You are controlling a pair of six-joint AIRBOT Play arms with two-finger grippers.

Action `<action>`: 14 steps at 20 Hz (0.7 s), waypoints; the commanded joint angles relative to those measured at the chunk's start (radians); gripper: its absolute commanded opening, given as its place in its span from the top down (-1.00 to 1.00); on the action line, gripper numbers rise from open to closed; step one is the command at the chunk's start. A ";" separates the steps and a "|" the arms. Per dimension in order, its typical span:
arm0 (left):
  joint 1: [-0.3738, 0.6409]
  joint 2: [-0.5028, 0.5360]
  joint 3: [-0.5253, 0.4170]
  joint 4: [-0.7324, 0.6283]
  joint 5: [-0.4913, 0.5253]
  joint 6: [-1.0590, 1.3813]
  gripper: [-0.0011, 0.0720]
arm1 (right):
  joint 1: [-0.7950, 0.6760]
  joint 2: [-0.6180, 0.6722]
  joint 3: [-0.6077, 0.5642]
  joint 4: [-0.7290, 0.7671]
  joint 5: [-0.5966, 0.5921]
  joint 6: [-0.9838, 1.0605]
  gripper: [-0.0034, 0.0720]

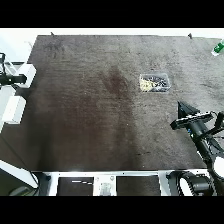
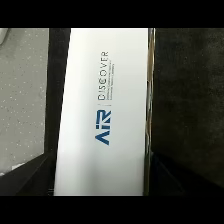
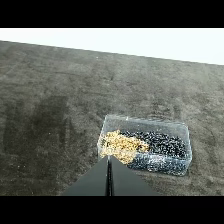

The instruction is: Fold the box and place the chain.

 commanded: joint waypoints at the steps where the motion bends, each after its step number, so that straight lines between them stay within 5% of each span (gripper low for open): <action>1: 0.000 0.060 0.001 0.010 -0.034 0.003 -1.00 | 0.000 0.000 -0.001 0.000 0.000 0.000 0.89; 4: 0.000 0.134 0.001 0.010 -0.090 0.004 -0.88 | 0.000 0.000 -0.001 0.000 0.000 0.000 0.89; 7: 0.000 0.218 0.001 -0.014 -0.185 0.032 0.92 | 0.000 0.000 -0.001 0.000 0.000 0.000 0.89; 11: 0.000 0.319 -0.022 -0.144 -0.257 0.110 0.93 | 0.000 0.000 -0.001 0.000 0.000 0.000 0.89; 14: 0.000 0.474 -0.201 -0.317 -0.198 0.247 0.93 | 0.000 0.000 -0.001 0.000 0.000 0.000 0.89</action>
